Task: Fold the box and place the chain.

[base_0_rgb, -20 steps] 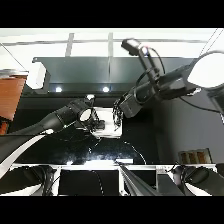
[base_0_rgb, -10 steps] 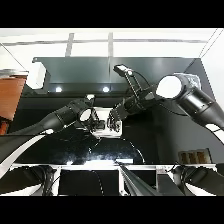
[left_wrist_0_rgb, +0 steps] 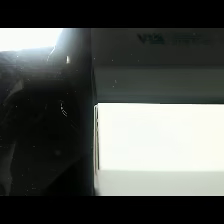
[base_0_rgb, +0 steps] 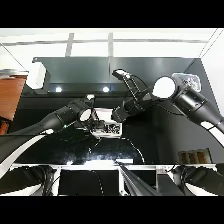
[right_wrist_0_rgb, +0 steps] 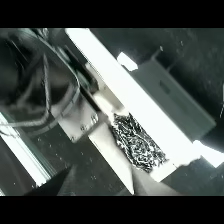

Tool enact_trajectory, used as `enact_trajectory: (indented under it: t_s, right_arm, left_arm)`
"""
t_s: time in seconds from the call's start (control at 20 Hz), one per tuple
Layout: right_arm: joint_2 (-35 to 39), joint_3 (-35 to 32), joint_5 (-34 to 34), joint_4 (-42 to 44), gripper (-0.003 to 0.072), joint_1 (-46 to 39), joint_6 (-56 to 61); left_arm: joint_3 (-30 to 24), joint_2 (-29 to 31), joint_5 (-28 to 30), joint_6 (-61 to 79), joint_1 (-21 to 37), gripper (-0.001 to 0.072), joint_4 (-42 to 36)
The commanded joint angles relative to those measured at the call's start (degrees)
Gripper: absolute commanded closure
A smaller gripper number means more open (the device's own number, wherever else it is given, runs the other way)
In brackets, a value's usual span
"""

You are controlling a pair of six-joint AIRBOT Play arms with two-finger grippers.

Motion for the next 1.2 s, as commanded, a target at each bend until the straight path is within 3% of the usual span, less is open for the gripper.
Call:
enact_trajectory:
  t_s: [0.0, 0.15, 0.2, 0.25, 0.5, 1.15]
  right_arm:
    - [1.95, -0.02, 4.87, -2.62, 0.0238, -2.71, 0.02]
    - [6.23, -0.04, 7.48, -6.93, 0.0237, -8.00, 0.55]
    - [7.56, -0.04, 8.52, -8.94, 0.0158, -9.90, 1.25]
    - [8.55, -0.04, 9.86, -10.58, -0.0025, -11.56, 1.36]
    - [11.93, -3.39, 12.48, -12.85, -0.0013, -17.05, 1.33]
    - [12.28, -9.90, 10.14, -12.15, -0.0012, -17.11, 1.31]
  left_arm:
    - [0.00, 0.00, -0.22, 0.02, -0.02, 0.0681, -0.17]
    - [0.00, 0.00, -0.22, 0.00, -0.02, 0.0681, -0.24]
    - [0.00, 0.02, -0.24, 0.00, -0.02, 0.0682, -0.24]
    - [0.00, 0.02, -0.24, -0.02, -0.02, 0.0682, -0.24]
    - [0.02, 0.02, -0.28, -1.84, 0.00, 0.0682, -0.59]
    - [2.93, -2.05, 0.48, -5.40, -0.02, 0.0683, -1.66]
